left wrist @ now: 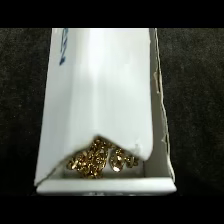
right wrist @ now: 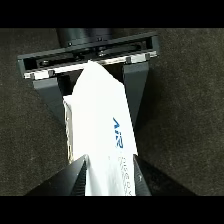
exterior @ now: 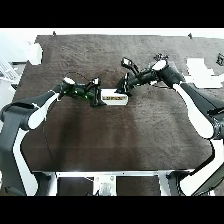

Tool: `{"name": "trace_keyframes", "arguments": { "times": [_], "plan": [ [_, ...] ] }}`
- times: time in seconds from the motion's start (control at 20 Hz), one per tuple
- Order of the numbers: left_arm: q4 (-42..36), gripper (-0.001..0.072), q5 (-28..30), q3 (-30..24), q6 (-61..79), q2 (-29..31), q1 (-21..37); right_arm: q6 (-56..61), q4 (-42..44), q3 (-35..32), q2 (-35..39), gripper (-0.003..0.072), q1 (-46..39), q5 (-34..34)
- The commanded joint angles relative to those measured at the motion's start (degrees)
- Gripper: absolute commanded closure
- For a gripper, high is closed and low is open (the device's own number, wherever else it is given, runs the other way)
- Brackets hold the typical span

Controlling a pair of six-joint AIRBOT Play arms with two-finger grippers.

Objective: Fold the box and place the chain.

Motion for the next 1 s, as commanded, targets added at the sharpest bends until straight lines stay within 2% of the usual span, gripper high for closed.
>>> {"name": "trace_keyframes", "arguments": {
  "times": [0.0, 0.95],
  "plan": [
    [0.0, 0.0293, 0.0, 0.0, 0.0, 0.0, 0.0, 1.2, 0.0, -0.5, 0.0, 0.0333, 0.0, -0.5],
    [0.0, 0.0293, 0.0, 0.0, 0.0, 0.0, 0.0, 1.2, 3.0, -7.4, 0.4, 0.0342, 0.8, -2.1]
  ]
}}
